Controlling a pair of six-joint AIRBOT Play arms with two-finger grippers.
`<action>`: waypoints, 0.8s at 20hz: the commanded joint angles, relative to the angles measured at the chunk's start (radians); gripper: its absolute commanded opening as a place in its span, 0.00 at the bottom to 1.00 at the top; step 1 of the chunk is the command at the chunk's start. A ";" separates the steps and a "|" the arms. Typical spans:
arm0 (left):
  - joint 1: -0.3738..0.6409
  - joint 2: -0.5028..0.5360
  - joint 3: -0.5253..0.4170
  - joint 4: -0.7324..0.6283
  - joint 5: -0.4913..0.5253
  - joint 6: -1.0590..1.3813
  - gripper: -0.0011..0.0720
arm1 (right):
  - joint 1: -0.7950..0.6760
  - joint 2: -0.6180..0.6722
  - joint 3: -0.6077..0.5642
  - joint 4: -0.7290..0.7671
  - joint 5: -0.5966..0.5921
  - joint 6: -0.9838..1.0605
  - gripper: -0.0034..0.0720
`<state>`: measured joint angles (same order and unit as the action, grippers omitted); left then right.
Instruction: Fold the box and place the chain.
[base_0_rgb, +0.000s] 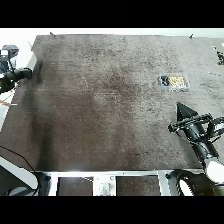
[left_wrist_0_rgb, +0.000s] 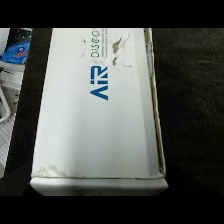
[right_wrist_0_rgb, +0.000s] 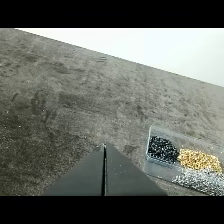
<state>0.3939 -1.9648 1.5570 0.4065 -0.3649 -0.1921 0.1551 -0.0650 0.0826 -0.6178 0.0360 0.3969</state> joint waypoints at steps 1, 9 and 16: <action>0.003 -0.037 -0.003 0.043 0.012 0.010 0.03 | 0.000 0.001 0.000 0.000 0.000 0.000 0.05; 0.003 -0.069 -0.003 0.056 0.001 0.007 0.03 | 0.000 0.001 0.000 0.000 0.000 0.000 0.05; 0.003 -0.041 0.014 0.027 0.021 -0.018 1.00 | 0.000 0.001 0.000 0.000 0.000 0.000 0.05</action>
<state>0.3965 -2.0216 1.5635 0.4416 -0.3523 -0.2005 0.1551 -0.0650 0.0826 -0.6178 0.0360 0.3969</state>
